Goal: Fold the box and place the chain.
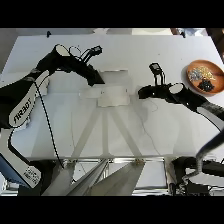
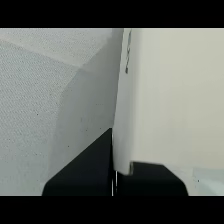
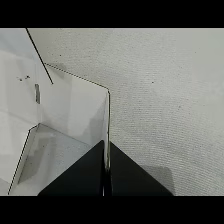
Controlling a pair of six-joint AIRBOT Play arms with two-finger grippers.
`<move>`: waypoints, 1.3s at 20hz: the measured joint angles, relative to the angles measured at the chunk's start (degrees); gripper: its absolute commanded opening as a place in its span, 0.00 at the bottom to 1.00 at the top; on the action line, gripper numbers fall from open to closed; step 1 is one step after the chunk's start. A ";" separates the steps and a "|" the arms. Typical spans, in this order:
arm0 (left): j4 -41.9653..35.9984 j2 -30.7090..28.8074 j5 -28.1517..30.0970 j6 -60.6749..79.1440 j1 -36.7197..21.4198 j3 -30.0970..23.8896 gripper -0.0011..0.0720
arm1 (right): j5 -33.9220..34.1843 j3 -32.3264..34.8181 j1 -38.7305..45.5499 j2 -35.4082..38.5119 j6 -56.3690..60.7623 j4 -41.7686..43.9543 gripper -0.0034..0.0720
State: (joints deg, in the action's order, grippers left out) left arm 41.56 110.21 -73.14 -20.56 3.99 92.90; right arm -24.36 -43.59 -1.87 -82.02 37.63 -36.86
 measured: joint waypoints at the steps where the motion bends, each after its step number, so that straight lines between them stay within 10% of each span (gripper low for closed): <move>1: 0.02 0.00 0.00 0.00 0.02 0.00 0.02 | 0.00 0.00 0.00 0.00 0.00 0.00 0.07; 7: 0.04 0.00 0.22 0.00 0.35 0.00 0.02 | 0.02 0.02 0.02 0.02 0.00 -0.02 0.07; 10: -0.04 0.02 0.42 0.09 0.55 0.00 0.02 | -0.17 0.04 0.00 0.00 -0.02 -0.35 0.66; 26: 0.92 -5.97 -14.78 12.59 -1.95 -0.48 0.02 | 4.85 0.04 0.00 24.04 0.00 -3.67 0.66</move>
State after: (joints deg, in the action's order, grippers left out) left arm 42.48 104.25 -87.92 -7.97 2.04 92.42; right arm -19.51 -43.55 -1.87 -57.98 37.63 -40.53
